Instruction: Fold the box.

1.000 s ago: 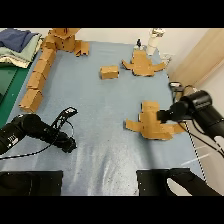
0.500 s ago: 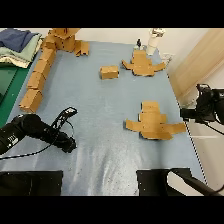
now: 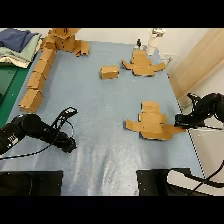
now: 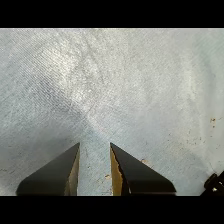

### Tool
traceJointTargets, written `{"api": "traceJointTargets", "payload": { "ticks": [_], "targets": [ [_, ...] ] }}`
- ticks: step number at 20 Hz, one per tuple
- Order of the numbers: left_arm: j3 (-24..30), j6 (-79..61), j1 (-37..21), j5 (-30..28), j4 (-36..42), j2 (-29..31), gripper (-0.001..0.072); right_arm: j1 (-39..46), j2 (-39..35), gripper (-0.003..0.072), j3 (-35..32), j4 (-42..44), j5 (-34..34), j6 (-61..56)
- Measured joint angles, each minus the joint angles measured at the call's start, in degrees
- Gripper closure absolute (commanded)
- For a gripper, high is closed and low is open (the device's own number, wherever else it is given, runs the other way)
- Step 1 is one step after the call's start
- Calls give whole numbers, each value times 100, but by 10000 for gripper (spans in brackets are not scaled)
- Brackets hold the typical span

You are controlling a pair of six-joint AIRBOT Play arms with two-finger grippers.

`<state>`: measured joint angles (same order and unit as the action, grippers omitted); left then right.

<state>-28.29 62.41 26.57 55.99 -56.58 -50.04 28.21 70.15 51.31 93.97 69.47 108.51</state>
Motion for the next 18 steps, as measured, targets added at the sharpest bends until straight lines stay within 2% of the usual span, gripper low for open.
{"api": "traceJointTargets", "payload": {
  "ticks": [6, 7, 8, 14, 18],
  "targets": [
    [0, 0, 0, 0, -2, 0, 402, 31, 72, 306, 15, 557, 184, 529],
    [0, 0, 0, -2, 0, 0, 402, 37, 66, 265, 48, 529, 190, 549],
    [0, 0, 0, 0, 0, 0, 402, 35, 50, 203, 107, 459, 173, 546],
    [0, 0, -2, 0, -2, 0, 402, 37, 9, 202, 546, -704, 74, 146],
    [0, 0, 0, 0, -2, 0, 402, 39, 216, 202, 625, -960, -9, 52]
  ]
}}
